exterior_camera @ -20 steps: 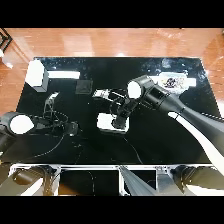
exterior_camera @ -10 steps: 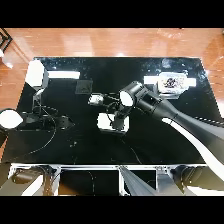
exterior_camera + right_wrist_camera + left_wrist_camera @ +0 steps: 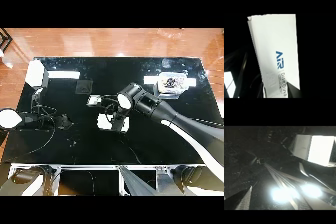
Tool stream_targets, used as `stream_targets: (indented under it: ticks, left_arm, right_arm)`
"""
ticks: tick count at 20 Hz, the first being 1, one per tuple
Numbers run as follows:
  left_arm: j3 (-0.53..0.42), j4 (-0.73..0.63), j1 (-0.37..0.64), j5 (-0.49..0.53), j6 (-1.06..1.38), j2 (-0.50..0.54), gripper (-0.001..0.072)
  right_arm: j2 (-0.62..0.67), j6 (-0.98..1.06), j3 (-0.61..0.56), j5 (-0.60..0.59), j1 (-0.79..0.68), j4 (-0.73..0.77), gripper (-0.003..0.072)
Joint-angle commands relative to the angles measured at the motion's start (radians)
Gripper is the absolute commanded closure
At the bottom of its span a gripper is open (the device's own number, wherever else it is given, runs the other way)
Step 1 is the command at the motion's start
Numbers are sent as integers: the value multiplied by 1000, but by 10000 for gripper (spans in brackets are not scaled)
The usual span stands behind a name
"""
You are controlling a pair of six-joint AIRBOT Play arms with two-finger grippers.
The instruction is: Fold the box and place the chain.
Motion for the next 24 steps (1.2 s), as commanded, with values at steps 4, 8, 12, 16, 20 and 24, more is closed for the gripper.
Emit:
stream_targets:
  ticks: [4,8,12,16,20,24]
  left_arm:
    - [-1,0,1,-1,0,1,68]
    - [-1,0,1,-1,0,1,68]
    - [-1,0,1,-3,0,1,68]
    - [-1,-1,1,-8,0,1,68]
    - [-1,-1,1,-8,0,1,68]
    - [-1,-1,1,-9,0,1,68]
  right_arm:
    - [2,-2,0,36,3,-3,664]
    - [26,-2,1,54,3,-2,665]
    - [37,-2,1,58,3,-2,665]
    - [37,-2,1,58,3,-2,665]
    - [37,-2,0,55,3,0,663]
    - [24,-2,0,50,3,41,663]
